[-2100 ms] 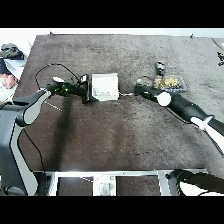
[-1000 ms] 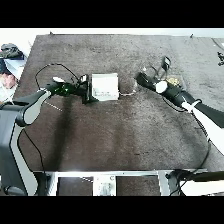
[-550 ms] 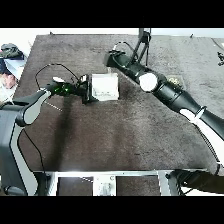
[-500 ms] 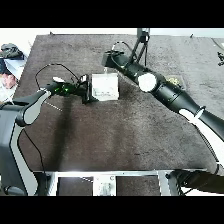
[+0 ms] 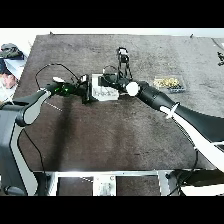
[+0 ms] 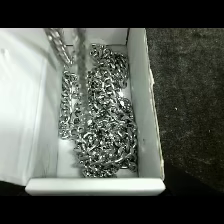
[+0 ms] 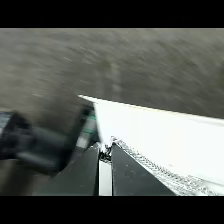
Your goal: Fold the box and place the chain.
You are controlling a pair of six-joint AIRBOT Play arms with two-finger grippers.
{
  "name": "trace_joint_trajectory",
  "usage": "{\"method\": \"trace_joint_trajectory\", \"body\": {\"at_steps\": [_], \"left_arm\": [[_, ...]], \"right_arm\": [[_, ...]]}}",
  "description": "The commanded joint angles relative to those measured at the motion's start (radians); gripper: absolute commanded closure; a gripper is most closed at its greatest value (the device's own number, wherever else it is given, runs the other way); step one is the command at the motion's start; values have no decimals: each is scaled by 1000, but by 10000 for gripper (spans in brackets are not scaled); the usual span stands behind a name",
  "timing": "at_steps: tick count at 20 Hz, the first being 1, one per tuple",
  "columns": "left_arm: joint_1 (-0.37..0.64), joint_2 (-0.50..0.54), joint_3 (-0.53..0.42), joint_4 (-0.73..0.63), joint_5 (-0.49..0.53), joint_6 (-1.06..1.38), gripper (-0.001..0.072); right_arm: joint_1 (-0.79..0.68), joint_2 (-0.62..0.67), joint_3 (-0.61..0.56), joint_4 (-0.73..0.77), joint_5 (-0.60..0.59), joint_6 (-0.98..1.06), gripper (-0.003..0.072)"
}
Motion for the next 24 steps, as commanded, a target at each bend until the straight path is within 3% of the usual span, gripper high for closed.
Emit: {"method": "trace_joint_trajectory", "body": {"at_steps": [1, 2, 3, 4, 6, 11, 15, 24], "left_arm": [[1, 0, 1, 0, 0, 0, 433], [1, 0, 1, 0, 0, 0, 433], [1, 0, 1, 0, 0, 0, 433], [1, 0, 1, 0, 0, 0, 434], [1, 0, 1, 0, 0, 0, 434], [1, 0, 1, 0, 0, 0, 434], [1, 0, 1, 0, 0, 0, 433], [1, 0, 0, 0, 0, 0, 434]], "right_arm": [[-54, -27, -18, -1, 44, 3, 383], [-78, -21, -18, -21, 72, 3, 275], [-101, -11, -18, -61, 108, 4, 371], [-129, 5, -18, -112, 152, 4, 411], [-200, 38, -18, -187, 253, 5, 411], [-433, 32, -19, -193, 475, 42, 411], [-501, -35, -17, -195, 482, 42, 411], [-504, -153, 55, -241, 433, 57, 412]]}}
